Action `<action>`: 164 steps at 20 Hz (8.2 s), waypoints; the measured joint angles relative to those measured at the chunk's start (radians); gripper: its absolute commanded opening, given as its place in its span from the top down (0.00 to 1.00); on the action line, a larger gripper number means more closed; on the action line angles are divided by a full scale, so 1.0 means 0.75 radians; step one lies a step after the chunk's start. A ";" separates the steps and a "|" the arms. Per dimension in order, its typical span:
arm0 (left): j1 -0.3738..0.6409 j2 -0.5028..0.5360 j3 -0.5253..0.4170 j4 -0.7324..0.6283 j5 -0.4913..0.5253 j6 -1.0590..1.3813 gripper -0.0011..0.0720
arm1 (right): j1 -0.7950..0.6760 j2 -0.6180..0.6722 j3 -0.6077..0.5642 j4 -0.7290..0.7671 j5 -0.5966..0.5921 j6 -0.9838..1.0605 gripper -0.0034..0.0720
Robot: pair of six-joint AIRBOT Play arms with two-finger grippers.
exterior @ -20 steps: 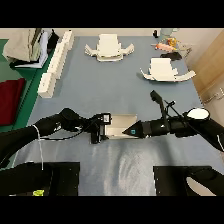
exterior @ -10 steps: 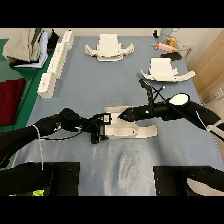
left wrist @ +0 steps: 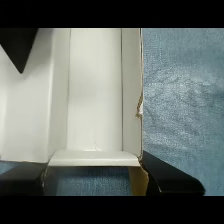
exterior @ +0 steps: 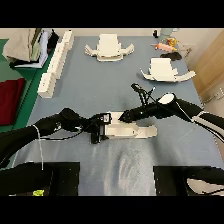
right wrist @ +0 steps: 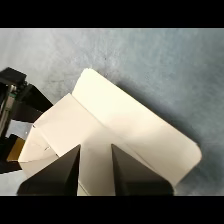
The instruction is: Fold the box.
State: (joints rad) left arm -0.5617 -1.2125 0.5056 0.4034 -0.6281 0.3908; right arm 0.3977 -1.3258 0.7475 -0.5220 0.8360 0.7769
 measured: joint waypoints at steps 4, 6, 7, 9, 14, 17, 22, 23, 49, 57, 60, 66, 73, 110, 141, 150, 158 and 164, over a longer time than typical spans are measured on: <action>0.000 0.000 0.000 0.001 -0.001 0.002 0.34 | 0.005 -0.030 0.001 -0.012 -0.008 -0.018 0.57; 0.000 0.000 0.000 0.002 -0.001 0.003 0.34 | 0.002 -0.042 0.002 -0.012 -0.015 -0.023 0.57; 0.000 0.000 0.000 0.002 -0.002 0.003 0.34 | 0.003 -0.045 0.002 -0.013 -0.015 -0.026 0.56; 0.000 0.000 0.000 0.002 -0.001 0.003 0.34 | 0.003 -0.049 0.002 -0.013 -0.014 -0.033 0.57; 0.000 0.000 0.000 0.002 -0.001 0.003 0.34 | 0.003 -0.048 0.003 -0.002 -0.011 -0.040 0.57; 0.000 0.000 0.000 0.002 -0.001 0.003 0.34 | 0.002 -0.016 0.011 0.013 0.009 -0.046 0.57; 0.000 0.000 0.000 0.002 -0.001 0.003 0.34 | -0.011 0.169 0.031 -0.024 0.044 -0.049 0.56; 0.000 0.000 0.000 0.002 -0.001 0.003 0.34 | -0.014 0.224 0.032 -0.047 0.063 -0.050 0.56; 0.000 0.000 0.000 0.001 -0.001 0.003 0.34 | -0.015 0.760 -0.239 -0.820 0.397 -0.433 0.18; 0.000 0.000 0.000 0.001 -0.001 0.003 0.34 | -0.015 0.760 -0.321 -0.863 0.266 -0.615 0.17; 0.000 0.000 0.000 0.001 -0.001 0.003 0.34 | -0.015 0.760 -0.347 -0.837 0.196 -0.705 0.17; 0.000 0.000 0.000 0.001 -0.001 0.003 0.34 | -0.015 0.759 -0.363 -0.780 0.126 -0.780 0.17; 0.000 0.000 0.000 0.002 -0.001 0.002 0.34 | -0.013 0.647 -0.365 -0.600 0.033 -0.934 0.44; 0.000 0.000 0.000 0.002 -0.001 0.003 0.34 | -0.147 0.725 -0.283 -1.546 0.241 1.337 0.95; 0.000 0.000 0.000 0.001 -0.001 0.002 0.34 | 0.120 0.291 -0.066 -0.741 0.209 1.069 0.51; 0.000 0.000 0.000 0.001 -0.001 0.003 0.34 | 0.475 0.126 0.152 -1.326 0.297 1.878 0.59; 0.000 0.000 0.000 0.001 -0.001 -0.001 0.34 | 0.520 0.017 0.219 -1.408 0.344 2.103 0.95; 0.000 0.000 0.000 0.002 -0.001 0.003 0.34 | 0.524 0.006 0.225 -1.407 0.362 2.135 0.59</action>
State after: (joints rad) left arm -0.5617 -1.2125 0.5056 0.4049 -0.6289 0.3931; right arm 0.7906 -1.3212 0.9161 -1.5772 1.1072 2.3783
